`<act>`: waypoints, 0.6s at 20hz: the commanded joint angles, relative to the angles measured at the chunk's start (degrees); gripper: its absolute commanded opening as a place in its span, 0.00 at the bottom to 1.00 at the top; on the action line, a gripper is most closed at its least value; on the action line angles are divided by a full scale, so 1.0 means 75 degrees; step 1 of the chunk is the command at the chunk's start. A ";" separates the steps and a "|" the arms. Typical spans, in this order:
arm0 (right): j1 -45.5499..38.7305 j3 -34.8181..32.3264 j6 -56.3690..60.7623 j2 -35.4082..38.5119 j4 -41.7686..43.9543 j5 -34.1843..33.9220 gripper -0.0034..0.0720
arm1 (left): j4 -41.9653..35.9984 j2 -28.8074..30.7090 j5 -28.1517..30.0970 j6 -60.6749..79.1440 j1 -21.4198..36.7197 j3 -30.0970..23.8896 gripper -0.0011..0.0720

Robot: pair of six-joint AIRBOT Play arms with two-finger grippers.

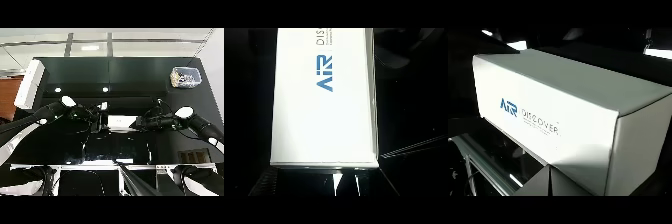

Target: Fold the box and place the chain.

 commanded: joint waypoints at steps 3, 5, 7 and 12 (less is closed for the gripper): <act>-0.0009 0.0265 -0.0385 0.0093 0.0440 0.0437 0.06 | 0.0009 0.0000 -0.0029 0.0009 0.0000 0.0006 0.57; -0.0009 0.0434 -0.0382 0.0131 0.0478 0.0434 0.06 | 0.0009 0.0000 -0.0029 0.0009 0.0000 0.0006 0.57; -0.0006 0.0469 -0.0385 0.0131 0.0568 0.0434 0.07 | 0.0009 0.0000 -0.0029 0.0009 0.0000 0.0006 0.57; -0.0003 0.0463 0.0184 0.0122 -0.0423 0.0160 0.06 | 0.0006 0.0000 -0.0026 0.0009 0.0000 0.0006 0.57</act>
